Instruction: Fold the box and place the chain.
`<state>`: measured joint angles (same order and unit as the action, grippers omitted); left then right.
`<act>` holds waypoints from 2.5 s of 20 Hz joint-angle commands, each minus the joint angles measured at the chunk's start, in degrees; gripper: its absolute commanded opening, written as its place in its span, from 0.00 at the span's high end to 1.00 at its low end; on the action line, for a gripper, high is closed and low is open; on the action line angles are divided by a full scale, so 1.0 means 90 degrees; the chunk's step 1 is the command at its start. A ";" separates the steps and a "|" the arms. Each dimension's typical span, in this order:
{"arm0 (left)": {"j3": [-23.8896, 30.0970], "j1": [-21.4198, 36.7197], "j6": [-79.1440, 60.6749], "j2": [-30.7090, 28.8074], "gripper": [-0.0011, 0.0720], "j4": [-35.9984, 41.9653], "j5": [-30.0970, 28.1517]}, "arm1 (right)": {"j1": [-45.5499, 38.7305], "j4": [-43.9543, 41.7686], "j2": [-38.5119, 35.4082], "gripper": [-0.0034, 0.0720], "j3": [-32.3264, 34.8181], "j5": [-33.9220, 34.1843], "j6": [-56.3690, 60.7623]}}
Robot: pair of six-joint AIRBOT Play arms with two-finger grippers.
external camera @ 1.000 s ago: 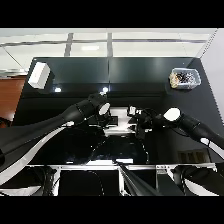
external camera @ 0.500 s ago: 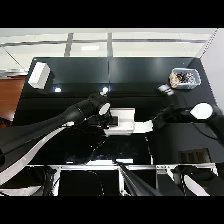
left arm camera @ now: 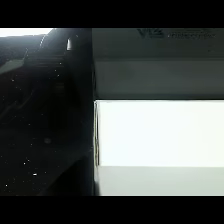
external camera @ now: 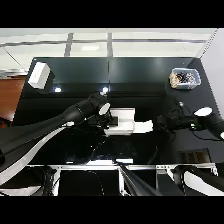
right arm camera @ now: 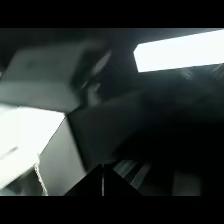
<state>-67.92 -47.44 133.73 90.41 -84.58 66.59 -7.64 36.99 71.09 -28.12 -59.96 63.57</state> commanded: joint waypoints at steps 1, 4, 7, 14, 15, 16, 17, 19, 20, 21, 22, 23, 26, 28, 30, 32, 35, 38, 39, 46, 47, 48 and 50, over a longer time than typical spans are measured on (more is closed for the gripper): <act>-0.0007 0.0000 0.0000 0.0005 0.95 0.0000 -0.0005 | 0.0583 -0.0852 0.0593 0.94 0.0019 -0.0097 -0.1124; -0.0007 0.0000 0.0000 0.0005 0.95 0.0000 -0.0002 | 0.0661 -0.0942 0.0588 0.47 -0.0432 -0.0729 -0.1525; -0.0007 0.0000 0.0002 0.0005 0.95 0.0000 -0.0002 | 0.0665 -0.0644 0.0585 0.16 -0.0991 -0.1532 -0.1736; -0.0007 -0.0002 0.0002 0.0005 0.95 0.0002 0.0012 | 0.1331 -0.1027 0.0585 0.25 -0.1479 -0.1375 -0.1309; -0.0007 0.0000 0.0002 0.0005 0.95 0.0000 0.0015 | 0.1421 -0.1027 0.0585 0.25 -0.1530 -0.1287 -0.1236; -0.0007 0.0000 0.0002 0.0005 0.95 0.0000 0.0012 | 0.1525 -0.0988 0.0585 0.32 -0.1583 -0.1226 -0.1132; -0.0007 -0.0002 0.0002 0.0005 0.95 0.0000 0.0012 | 0.1642 -0.0877 0.0585 0.32 -0.1634 -0.1144 -0.0979; -0.0007 0.0000 0.0000 0.0005 0.95 0.0000 0.0010 | 0.1894 -0.0466 0.0585 0.32 -0.1775 -0.0962 -0.0588; -0.0007 -0.0002 0.0002 0.0005 0.95 0.0000 0.0002 | 0.2035 -0.0228 0.0585 0.32 -0.1853 -0.0855 -0.0355; -0.0007 0.0000 0.0002 0.0005 0.95 0.0000 0.0002 | 0.2174 0.0000 0.0585 0.32 -0.1928 -0.0767 -0.0180; -0.0007 -0.0002 0.0002 0.0005 0.95 0.0000 0.0002 | 0.2295 0.0253 0.0585 0.32 -0.2001 -0.0682 0.0070; -0.0007 -0.0002 0.0002 0.0005 0.95 0.0000 0.0000 | 0.2397 0.0500 0.0585 0.32 -0.2062 -0.0588 0.0357; -0.0007 0.0000 0.0002 0.0005 0.95 -0.0002 -0.0010 | 0.2674 0.1088 0.0585 0.33 -0.2159 -0.0318 0.1192; -0.0007 0.0000 0.0002 0.0005 0.95 0.0000 -0.0007 | 0.2917 0.1309 0.0585 0.48 -0.2159 -0.0168 0.1564; -0.0007 0.0000 0.0002 0.0005 0.95 -0.0002 -0.0005 | 0.3186 0.1532 0.0585 0.48 -0.2159 0.0039 0.1880; -0.0007 0.0000 0.0002 0.0005 0.95 -0.0002 -0.0007 | 0.3417 0.1596 0.0585 0.48 -0.2159 0.0204 0.2147; -0.0007 0.0000 0.0002 0.0005 0.95 -0.0002 -0.0007 | 0.3667 0.1812 0.0585 0.48 -0.2183 0.0379 0.2681; -0.0007 -0.0002 0.0002 0.0005 0.95 0.0000 -0.0007 | 0.4053 0.2948 0.0590 0.48 -0.2358 0.0427 0.3699; -0.0007 0.0000 0.0002 0.0005 0.95 0.0000 -0.0007 | 0.4206 0.3390 0.0593 0.48 -0.2446 0.0384 0.4075; -0.0007 0.0000 0.0002 0.0005 0.95 -0.0002 -0.0012 | 0.4857 0.4979 0.1001 0.48 -0.3070 -0.0313 0.6188; -0.0007 0.0000 0.0002 0.0005 0.95 -0.0002 -0.0012 | 0.4911 0.4993 0.1069 0.48 -0.3075 -0.0340 0.6290; -0.0007 0.0000 0.0000 0.0005 0.95 -0.0002 -0.0012 | 0.4962 0.4988 0.1134 0.48 -0.3072 -0.0401 0.6404; -0.0007 0.0000 0.0000 0.0005 0.95 0.0000 -0.0010 | 0.5105 0.4996 0.1197 0.48 -0.3072 -0.0430 0.6419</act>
<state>-67.92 -47.44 133.78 90.41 -84.55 66.43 36.53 79.64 80.68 -55.20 -62.17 117.45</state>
